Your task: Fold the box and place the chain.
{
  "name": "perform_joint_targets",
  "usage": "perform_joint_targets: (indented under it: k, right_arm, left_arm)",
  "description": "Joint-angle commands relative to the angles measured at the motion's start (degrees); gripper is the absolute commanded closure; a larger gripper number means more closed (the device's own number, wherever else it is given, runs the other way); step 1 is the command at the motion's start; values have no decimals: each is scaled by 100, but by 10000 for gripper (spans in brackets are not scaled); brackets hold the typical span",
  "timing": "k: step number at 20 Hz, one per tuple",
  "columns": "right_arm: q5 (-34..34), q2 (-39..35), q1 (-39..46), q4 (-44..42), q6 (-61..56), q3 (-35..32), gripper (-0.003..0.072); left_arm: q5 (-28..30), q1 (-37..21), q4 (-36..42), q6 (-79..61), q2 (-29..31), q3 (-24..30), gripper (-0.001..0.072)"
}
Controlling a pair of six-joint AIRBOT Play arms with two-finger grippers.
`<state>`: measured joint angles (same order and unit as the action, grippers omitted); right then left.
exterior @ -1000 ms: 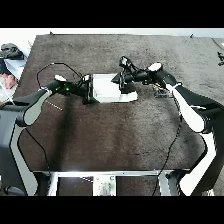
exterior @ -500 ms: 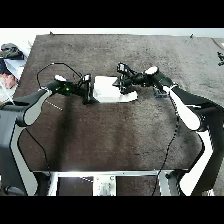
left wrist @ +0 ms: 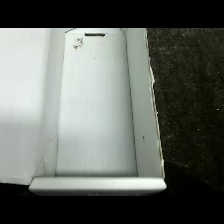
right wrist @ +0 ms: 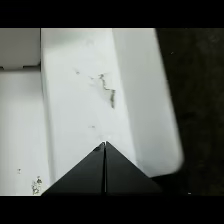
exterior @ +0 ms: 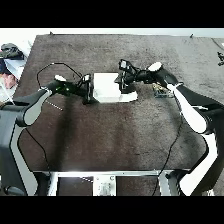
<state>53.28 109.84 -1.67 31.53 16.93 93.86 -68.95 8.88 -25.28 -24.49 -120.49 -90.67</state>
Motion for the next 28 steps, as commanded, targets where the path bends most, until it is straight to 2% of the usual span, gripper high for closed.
perform_joint_targets:
  k: [1, 3, 4, 5, 6, 8, 13, 18, 23, 24, 25, 27, 28]
  right_arm:
    - [647, -396, 131, 267, -24, 4, 703]
    - [1139, -555, 232, 741, -31, 4, 702]
    - [1309, -610, 275, 1078, -251, 4, 592]
    - [1384, -640, 306, 1360, -612, 4, 336]
    - [1502, -643, 321, 1626, -929, 2, 237]
    - [1764, -601, 302, 1971, -1029, -9, 235]
    - [1690, -527, 229, 1967, -632, -380, 235]
    - [728, -527, -24, 1965, -623, -841, 237]
    - [184, -525, -232, 1930, -623, -955, 237]
    - [116, -525, -247, 1919, -621, -955, 266]
    - [42, -525, -262, 1902, -623, -955, 328]
    - [-48, -525, -264, 1794, -619, -955, 329]
    - [-59, -525, -267, 1696, -616, -955, 412]
  left_arm:
    - [-2, -7, 2, 2, 4, -2, 296]
    - [-4, -7, 2, 2, 4, -2, 295]
    - [-4, -7, 2, 2, 4, -2, 295]
    - [-4, -7, 2, 2, 4, -2, 295]
    - [-4, -7, 2, 2, 4, -2, 296]
    - [-4, -7, 2, 2, 4, -2, 295]
    - [-2, -7, 4, 2, 4, -2, 296]
    - [-4, -7, 2, 2, 4, -2, 296]
    - [-4, -7, 4, 2, 4, -2, 295]
    - [-4, -7, 4, 2, 4, -2, 296]
    - [-7, -7, 2, 2, 4, -2, 295]
    - [-4, -7, 2, 2, 4, -2, 296]
    - [-4, -7, 4, 2, 4, -2, 296]
